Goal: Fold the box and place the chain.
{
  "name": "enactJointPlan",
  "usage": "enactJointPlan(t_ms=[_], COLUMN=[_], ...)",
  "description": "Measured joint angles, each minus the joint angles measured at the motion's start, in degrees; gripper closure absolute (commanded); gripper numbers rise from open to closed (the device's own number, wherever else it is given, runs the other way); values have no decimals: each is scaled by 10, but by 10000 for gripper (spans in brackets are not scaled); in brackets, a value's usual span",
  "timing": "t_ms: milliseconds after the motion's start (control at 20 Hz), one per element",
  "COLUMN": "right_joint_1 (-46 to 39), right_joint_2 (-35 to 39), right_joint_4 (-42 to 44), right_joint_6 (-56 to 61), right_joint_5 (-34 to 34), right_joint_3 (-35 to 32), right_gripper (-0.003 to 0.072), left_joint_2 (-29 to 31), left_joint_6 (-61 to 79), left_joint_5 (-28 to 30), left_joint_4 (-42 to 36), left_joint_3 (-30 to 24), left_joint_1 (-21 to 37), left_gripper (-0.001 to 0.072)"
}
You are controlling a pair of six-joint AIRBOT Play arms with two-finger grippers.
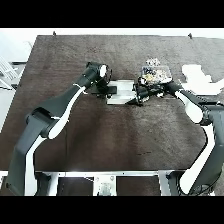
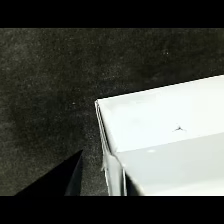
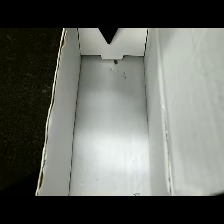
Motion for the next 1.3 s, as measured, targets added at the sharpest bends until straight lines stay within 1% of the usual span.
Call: enactJointPlan(t_ms=[400,450,500,750,800,1150,1200,1250,1300], right_joint_1=[0,0,0,0,0,0,0,0,0], right_joint_2=[0,0,0,0,0,0,0,0,0], right_joint_4=[0,0,0,1,0,1,1,0,-2], right_joint_6=[0,0,0,0,0,0,0,-1,-2], right_joint_5=[0,0,0,2,2,2,2,-1,-6], right_joint_3=[0,0,0,0,0,0,0,0,0], right_gripper=[110,110,110,110,110,110,110,110,110], left_joint_2=[-7,-7,-8,-9,-9,-11,-11,-11,-12], left_joint_6=[2,2,4,8,8,9,11,16,17], left_joint_5=[1,1,0,-7,-10,-20,-21,-25,-34], left_joint_4=[13,14,15,20,21,30,31,33,35], left_joint_3=[6,8,9,13,13,14,14,14,14], left_joint_1=[-5,-6,-7,-10,-10,-11,-11,-11,-11], left_gripper=[414,470,584,591,687,686,612,305,64])
